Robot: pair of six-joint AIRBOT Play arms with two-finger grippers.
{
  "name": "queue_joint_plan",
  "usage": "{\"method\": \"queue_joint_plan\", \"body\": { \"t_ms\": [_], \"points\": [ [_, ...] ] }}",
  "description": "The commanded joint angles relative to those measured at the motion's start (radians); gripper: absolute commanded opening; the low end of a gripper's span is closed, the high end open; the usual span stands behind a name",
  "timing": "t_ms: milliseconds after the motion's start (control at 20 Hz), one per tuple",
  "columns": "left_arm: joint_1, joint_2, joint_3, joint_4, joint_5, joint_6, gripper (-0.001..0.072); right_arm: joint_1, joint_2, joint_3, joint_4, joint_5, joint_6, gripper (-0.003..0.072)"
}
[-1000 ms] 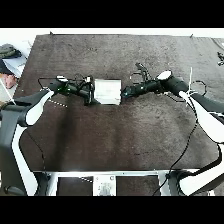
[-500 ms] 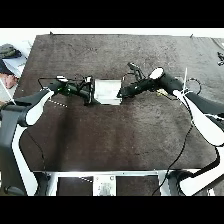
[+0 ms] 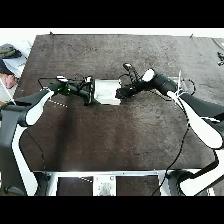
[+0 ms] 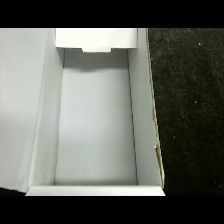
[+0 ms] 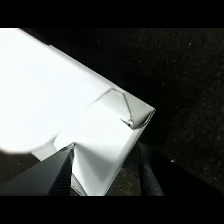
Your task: Fold the box and place the chain.
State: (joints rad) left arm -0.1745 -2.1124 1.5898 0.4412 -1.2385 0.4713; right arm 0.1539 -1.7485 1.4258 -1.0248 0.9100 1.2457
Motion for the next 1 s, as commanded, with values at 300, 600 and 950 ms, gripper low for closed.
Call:
{"method": "queue_joint_plan", "body": {
  "t_ms": [300,600,950],
  "points": [
    [0.001,-0.001,0.000,0.000,0.000,0.000,0.0278,0.054,-0.112,0.186,-0.232,0.131,0.240,0.0433],
    [0.001,-0.001,0.000,0.000,-0.001,0.000,0.0278,0.128,-0.165,0.297,-0.413,0.200,0.401,0.0432],
    [0.001,0.000,0.000,0.000,-0.001,0.000,0.0278,0.142,-0.182,0.327,-0.491,0.237,0.554,0.0431]
  ]
}}
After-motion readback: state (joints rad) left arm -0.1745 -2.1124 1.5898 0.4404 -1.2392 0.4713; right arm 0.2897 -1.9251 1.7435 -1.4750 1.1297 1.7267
